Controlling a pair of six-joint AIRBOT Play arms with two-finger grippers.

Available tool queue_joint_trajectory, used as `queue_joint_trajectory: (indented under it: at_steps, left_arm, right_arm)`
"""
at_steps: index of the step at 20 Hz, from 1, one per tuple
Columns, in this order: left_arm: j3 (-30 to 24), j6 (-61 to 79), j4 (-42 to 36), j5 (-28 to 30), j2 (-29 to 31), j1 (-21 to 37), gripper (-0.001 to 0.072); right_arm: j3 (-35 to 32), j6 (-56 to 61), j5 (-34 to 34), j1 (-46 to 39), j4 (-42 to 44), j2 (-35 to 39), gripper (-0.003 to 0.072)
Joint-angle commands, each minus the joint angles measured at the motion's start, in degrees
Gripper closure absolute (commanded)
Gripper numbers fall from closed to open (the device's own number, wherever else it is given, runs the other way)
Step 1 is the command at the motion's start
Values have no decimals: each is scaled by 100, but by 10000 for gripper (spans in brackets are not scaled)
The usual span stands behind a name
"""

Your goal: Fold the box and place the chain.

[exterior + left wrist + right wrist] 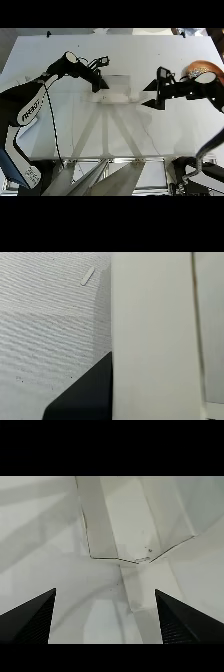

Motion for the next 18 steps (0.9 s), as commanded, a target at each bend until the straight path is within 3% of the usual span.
queue_joint_trajectory:
  at_steps: [1, 9, 18]
  left_arm:
    - [-2, 0, -2, 0, -4, -2, 696]
    - [-2, 0, -2, -2, -4, -4, 696]
    - [-2, 0, -2, 0, -4, -4, 696]
  right_arm:
    - [-168, -667, -782, 428, 66, -577, -24]
    - [-166, -1161, -1816, 990, 1329, -1714, -24]
    - [-155, -905, -2505, 986, 1716, -1497, -24]
